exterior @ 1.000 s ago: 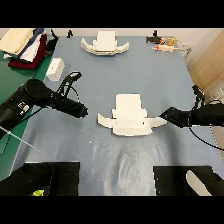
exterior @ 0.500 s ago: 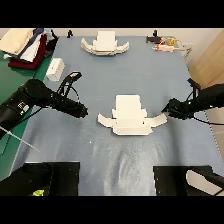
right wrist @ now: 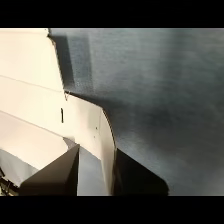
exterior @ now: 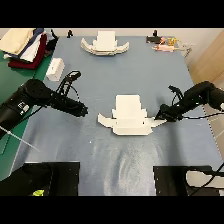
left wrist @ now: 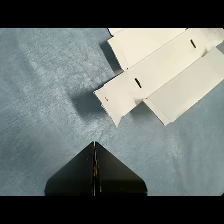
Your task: Fold the box.
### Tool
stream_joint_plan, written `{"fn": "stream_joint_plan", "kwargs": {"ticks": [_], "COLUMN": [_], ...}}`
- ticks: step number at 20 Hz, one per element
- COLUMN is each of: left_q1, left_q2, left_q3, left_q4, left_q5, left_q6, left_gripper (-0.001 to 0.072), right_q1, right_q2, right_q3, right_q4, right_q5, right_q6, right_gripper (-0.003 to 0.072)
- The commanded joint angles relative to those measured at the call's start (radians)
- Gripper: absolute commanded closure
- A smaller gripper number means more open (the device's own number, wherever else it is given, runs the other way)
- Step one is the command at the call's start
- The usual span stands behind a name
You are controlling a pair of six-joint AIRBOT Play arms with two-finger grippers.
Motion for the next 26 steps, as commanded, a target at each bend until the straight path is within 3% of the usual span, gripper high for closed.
{"fn": "stream_joint_plan", "kwargs": {"ticks": [1,3,4,5,8,11,13,14,19,26], "left_q1": [-0.001,-0.001,-0.001,-0.001,0.000,0.023,0.074,0.104,0.151,0.151], "left_q2": [0.001,0.001,0.001,0.001,0.001,0.001,0.000,-0.001,-0.076,-0.334], "left_q3": [0.000,0.000,0.000,0.000,0.000,0.000,0.000,0.000,-0.007,-0.010], "left_q4": [0.000,-0.016,-0.029,-0.048,-0.101,-0.132,-0.136,-0.137,-0.169,-0.512], "left_q5": [0.010,0.010,0.010,0.013,0.020,0.031,0.026,0.016,-0.063,-0.071], "left_q6": [0.000,0.000,0.000,0.000,0.000,-0.011,-0.050,-0.064,-0.027,0.379], "left_gripper": [0.0697,0.0697,0.0697,0.0697,0.0697,0.0678,0.0139,0.0111,0.0112,0.0112], "right_q1": [0.063,0.086,0.093,0.099,0.146,0.235,0.285,0.307,0.399,0.404], "right_q2": [-0.019,-0.019,-0.019,-0.019,0.011,0.109,0.191,0.239,0.460,0.496], "right_q3": [0.003,0.003,0.003,0.003,-0.014,-0.111,-0.204,-0.256,-0.381,-0.381], "right_q4": [0.010,0.018,0.031,0.050,0.066,0.095,0.107,0.111,0.108,0.103], "right_q5": [0.018,0.031,0.032,0.027,0.021,0.068,0.129,0.169,0.409,0.418], "right_q6": [-0.032,-0.033,-0.034,-0.043,-0.051,-0.050,-0.045,-0.034,-0.031,-0.032], "right_gripper": [0.0419,0.0544,0.0646,0.0682,0.0682,0.0682,0.0683,0.0683,0.0683,0.0682]}}
